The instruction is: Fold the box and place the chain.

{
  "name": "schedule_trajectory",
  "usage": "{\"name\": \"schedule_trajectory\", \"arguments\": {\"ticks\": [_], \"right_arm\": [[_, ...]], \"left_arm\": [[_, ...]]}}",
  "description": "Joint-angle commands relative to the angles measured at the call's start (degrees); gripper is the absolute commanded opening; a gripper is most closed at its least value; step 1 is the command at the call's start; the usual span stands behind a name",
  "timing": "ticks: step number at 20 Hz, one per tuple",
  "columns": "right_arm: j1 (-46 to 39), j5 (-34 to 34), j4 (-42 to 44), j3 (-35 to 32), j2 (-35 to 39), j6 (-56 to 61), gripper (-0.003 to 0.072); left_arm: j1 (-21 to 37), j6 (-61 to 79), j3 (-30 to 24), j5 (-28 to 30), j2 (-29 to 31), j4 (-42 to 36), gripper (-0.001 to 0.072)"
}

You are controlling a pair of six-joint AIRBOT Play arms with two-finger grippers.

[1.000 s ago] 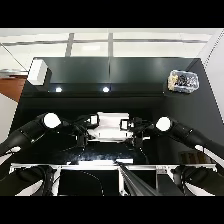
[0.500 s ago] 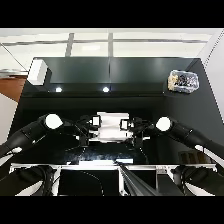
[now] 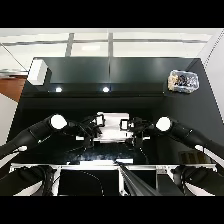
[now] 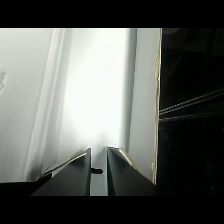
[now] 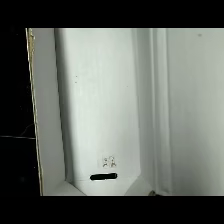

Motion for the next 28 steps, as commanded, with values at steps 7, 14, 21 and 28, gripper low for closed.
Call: {"name": "schedule_trajectory", "arguments": {"ticks": [7, 14, 21, 28], "right_arm": [[0.0, 0.0, 0.0, 0.0, 0.0, 0.0, 0.0335], [0.0, 0.0, 0.0, 0.0, 0.0, 0.1, 0.0335], [0.0, 0.0, 0.0, 0.0, 0.0, 0.0, 0.0334], [0.0, 0.1, 0.0, 0.0, 0.0, 0.0, 0.0334]], "left_arm": [[-0.4, -0.1, 0.0, 0.5, -0.3, -0.4, 0.0427], [-0.2, -0.5, 0.2, 0.0, 0.7, 2.1, 0.0024], [13.7, -19.7, 0.3, -5.1, 15.5, 13.3, 0.0023], [44.6, -59.0, -0.5, -18.6, 18.9, 19.4, 0.0024]]}}
